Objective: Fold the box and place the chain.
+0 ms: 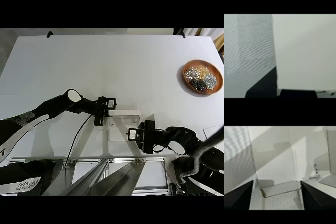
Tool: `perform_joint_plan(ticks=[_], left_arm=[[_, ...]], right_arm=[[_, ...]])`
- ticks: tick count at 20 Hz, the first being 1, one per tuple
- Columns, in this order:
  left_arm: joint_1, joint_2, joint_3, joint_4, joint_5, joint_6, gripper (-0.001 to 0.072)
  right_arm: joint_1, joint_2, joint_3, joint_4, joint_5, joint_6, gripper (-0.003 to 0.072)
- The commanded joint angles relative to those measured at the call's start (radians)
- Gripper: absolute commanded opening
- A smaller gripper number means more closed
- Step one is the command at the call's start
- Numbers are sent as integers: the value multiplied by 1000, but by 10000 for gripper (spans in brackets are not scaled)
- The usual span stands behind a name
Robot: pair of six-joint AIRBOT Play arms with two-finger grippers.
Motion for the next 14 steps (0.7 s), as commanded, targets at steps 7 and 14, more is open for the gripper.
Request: perform_joint_plan(ticks=[7,14], left_arm=[[0,1,1,0,1,0,11],[0,1,1,0,1,0,11]], right_arm=[[1,79,-10,-12,73,0,643],[1,79,-26,-121,-27,0,643]])
